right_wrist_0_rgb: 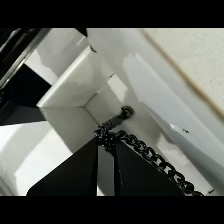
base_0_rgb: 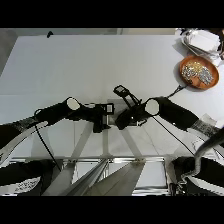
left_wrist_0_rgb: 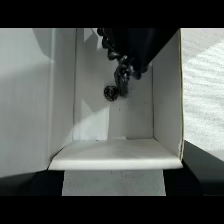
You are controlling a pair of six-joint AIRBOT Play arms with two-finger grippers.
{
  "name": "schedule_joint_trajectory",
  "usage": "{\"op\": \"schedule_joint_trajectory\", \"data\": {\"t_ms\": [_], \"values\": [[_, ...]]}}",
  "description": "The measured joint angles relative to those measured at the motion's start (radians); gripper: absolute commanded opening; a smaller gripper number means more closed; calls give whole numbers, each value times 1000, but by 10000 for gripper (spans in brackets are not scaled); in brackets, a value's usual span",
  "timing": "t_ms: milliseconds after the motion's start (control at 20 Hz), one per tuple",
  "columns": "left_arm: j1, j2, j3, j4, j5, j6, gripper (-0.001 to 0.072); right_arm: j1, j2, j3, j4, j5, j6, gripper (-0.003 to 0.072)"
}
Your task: Fold the box and place the chain.
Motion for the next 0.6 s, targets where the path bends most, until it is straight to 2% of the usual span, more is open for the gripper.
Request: {"op": "schedule_joint_trajectory", "data": {"t_ms": [50,150,400,600], "values": [[0,0,0,0,0,0,275,0,-3,0,0,-9,0,65],[0,0,0,0,0,0,275,0,-8,0,1,-22,1,220],[0,0,0,0,0,0,275,0,-3,0,1,-39,3,226],[0,0,0,0,0,0,275,-11,80,0,-12,-22,3,220]]}}
